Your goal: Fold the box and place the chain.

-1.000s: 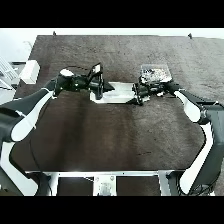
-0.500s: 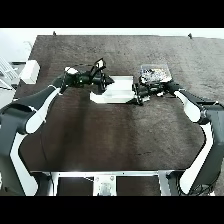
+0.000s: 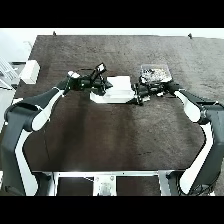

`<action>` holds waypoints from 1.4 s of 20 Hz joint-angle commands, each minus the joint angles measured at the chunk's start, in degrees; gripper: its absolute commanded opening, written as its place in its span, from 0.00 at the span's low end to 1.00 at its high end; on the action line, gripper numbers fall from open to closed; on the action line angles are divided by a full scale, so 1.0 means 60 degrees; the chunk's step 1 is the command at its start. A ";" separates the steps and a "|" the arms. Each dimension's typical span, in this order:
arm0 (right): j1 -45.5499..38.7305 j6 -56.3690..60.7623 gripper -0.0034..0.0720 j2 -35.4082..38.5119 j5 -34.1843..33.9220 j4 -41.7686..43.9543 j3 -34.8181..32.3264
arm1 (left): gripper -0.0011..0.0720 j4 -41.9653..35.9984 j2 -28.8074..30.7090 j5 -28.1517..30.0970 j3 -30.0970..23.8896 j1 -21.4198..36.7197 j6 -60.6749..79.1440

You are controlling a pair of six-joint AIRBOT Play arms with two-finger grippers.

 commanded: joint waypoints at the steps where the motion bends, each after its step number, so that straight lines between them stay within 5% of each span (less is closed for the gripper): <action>1: 0.0004 -0.0018 0.82 -0.0004 0.0007 0.0000 0.0000 | 0.04 0.0375 -0.0113 0.0018 0.0015 -0.0004 -0.0240; 7: 0.0004 -0.0018 0.82 -0.0004 0.0007 0.0000 0.0000 | 0.04 0.0277 -0.0073 -0.0426 0.0273 0.0025 -0.0182; 16: 0.0004 -0.0015 0.82 -0.0004 0.0011 0.0000 0.0000 | 0.03 0.0229 0.0160 -0.5657 0.3311 0.1067 -0.1253; 22: 0.0000 -0.0018 0.82 -0.0004 0.0007 0.0000 0.0000 | 0.03 0.1749 0.1574 -0.5377 0.2801 0.1177 -0.1348; 28: 0.0004 -0.0018 0.82 -0.0004 0.0007 0.0000 0.0000 | 0.03 0.1537 0.2892 -0.2645 0.0262 0.1005 -0.0834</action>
